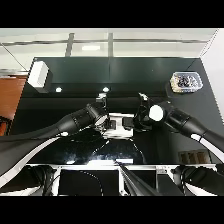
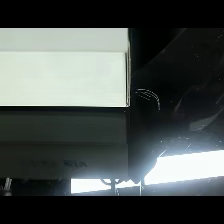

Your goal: Fold the box and place the chain.

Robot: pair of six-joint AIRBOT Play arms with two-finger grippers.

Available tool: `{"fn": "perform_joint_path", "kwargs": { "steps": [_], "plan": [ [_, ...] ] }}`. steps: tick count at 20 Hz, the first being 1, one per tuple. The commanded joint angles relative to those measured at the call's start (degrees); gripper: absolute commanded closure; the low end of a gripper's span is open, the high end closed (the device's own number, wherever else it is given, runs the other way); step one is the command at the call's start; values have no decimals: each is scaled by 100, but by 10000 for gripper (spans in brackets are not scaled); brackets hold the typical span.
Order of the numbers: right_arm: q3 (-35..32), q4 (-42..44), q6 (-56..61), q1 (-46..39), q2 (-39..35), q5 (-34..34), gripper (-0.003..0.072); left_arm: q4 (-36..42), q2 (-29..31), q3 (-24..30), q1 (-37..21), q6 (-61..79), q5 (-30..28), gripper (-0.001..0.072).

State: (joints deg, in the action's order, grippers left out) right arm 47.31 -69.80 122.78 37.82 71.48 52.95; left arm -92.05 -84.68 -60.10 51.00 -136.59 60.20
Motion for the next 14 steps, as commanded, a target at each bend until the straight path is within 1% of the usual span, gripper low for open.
{"fn": "perform_joint_path", "kwargs": {
  "steps": [1,2,3,4,10,11,12,14],
  "plan": [
    [160,-1405,1644,546,-13,328,259,-9,-2,-4,-4,0,24,684],
    [160,-1482,1663,608,-11,407,260,-9,-2,-4,-4,0,24,684],
    [162,-1475,1672,636,-7,459,279,-9,-2,-4,-4,2,24,684],
    [160,-1462,1672,638,-7,476,340,-9,-2,-4,-4,0,24,684],
    [162,-1314,1775,651,345,358,341,-9,-2,-4,-4,2,31,684],
    [162,-1296,1775,658,389,334,359,-9,-2,-4,-4,2,31,684],
    [162,-1274,1775,660,413,315,423,-9,-2,-4,-4,2,31,684],
    [162,-1276,1777,658,437,245,424,-9,-2,-4,-4,2,31,684]
  ]
}}
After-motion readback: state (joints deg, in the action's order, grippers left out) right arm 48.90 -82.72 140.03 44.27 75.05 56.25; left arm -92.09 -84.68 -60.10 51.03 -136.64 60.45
